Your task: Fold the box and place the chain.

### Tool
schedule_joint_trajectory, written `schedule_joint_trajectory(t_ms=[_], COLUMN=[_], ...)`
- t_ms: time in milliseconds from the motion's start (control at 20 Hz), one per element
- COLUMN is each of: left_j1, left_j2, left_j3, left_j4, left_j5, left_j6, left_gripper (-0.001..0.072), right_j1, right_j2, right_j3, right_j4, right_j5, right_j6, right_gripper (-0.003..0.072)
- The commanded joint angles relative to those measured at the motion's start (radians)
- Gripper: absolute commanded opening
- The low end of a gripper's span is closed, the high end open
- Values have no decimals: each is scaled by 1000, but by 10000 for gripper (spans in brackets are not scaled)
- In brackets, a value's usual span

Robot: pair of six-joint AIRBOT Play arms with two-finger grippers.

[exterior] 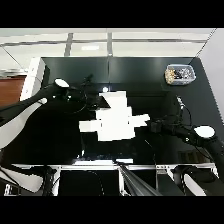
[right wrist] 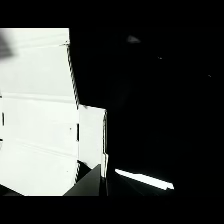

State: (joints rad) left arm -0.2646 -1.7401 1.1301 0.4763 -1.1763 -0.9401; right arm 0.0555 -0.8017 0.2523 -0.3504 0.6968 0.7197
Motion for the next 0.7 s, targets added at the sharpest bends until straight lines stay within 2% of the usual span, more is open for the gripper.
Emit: schedule_joint_trajectory(t_ms=[0,50,100,200,400,500,600,650], left_j1=[-6,-5,-5,-4,-2,-7,-20,-21], left_j2=[-77,-90,-98,-102,-103,-103,-103,-104], left_j3=[92,118,144,171,185,185,185,185], left_j4=[-50,-8,66,136,220,243,242,241], left_j5=[-241,-287,-307,-304,-333,-337,-314,-308], left_j6=[166,174,172,163,187,186,186,190], left_gripper=[693,657,535,416,288,278,68,24], right_j1=[3,3,3,3,3,3,3,3], right_j2=[0,0,0,0,0,0,0,0], right_j3=[-1,-1,-1,-1,-1,-1,-1,-1], right_j4=[-1,-1,-1,-5,-24,-22,-22,-22], right_j5=[2,2,2,2,2,3,2,3], right_j6=[3,3,2,2,2,2,2,2], right_gripper=[14,13,13,13,14,13,13,13])
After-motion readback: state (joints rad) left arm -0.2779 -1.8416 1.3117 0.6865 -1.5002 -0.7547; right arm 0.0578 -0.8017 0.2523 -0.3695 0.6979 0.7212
